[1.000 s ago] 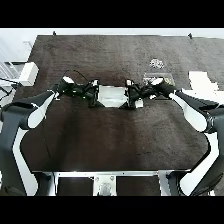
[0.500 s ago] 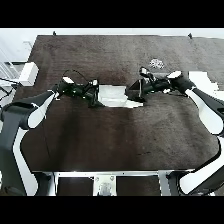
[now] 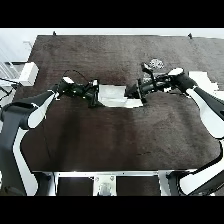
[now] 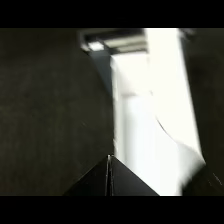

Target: Fold the box and place the chain.

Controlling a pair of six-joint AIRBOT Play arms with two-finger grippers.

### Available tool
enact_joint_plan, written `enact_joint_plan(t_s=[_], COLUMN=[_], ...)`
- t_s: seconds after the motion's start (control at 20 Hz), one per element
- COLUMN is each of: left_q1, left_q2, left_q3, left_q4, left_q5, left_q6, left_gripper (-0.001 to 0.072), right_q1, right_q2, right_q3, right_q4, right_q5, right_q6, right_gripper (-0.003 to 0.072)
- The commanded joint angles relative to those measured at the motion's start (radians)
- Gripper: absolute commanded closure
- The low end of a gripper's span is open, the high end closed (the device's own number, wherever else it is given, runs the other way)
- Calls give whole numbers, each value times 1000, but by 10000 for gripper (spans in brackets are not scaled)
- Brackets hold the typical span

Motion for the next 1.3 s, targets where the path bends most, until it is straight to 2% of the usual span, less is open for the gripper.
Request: enact_joint_plan(t_s=[0.0,0.2,0.35,0.65,0.95,1.25], left_q1=[1,1,0,0,0,0], left_q2=[0,0,0,0,0,0], left_q3=[0,0,0,0,0,0], left_q4=[1,1,1,0,-1,-2], left_q5=[5,5,2,1,1,2], left_q6=[0,0,0,0,0,0], left_gripper=[411,411,411,411,412,412], right_q1=[78,110,105,108,107,107], right_q2=[-4,-5,-5,-29,-103,-105], right_q3=[0,1,1,1,1,5], right_q4=[26,82,172,174,174,173], right_q5=[-117,-322,-386,-512,-554,-571], right_q6=[6,75,92,139,168,170], right_gripper=[679,679,679,679,679,679])
